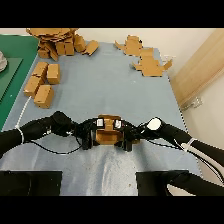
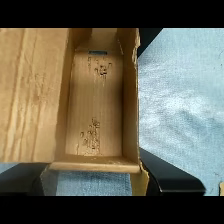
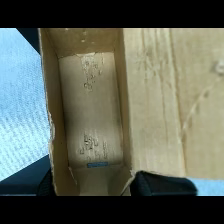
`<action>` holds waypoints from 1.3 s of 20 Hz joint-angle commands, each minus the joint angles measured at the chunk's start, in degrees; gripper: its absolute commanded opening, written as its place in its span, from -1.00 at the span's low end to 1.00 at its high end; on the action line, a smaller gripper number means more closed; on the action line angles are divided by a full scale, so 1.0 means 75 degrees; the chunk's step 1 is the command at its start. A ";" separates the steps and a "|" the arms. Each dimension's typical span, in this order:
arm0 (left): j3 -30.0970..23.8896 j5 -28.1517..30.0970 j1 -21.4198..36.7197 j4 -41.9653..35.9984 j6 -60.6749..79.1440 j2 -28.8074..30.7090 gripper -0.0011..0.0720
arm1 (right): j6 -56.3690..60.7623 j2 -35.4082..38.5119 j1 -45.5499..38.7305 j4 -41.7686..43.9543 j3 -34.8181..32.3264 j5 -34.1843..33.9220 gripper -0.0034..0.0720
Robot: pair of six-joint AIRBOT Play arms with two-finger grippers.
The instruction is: Fold the box.
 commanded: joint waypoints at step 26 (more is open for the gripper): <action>0.0006 -0.0050 0.0000 0.0006 -0.0003 -0.0006 -0.03 | 0.0478 0.0437 -0.0254 -0.0204 -0.0003 0.0697 0.67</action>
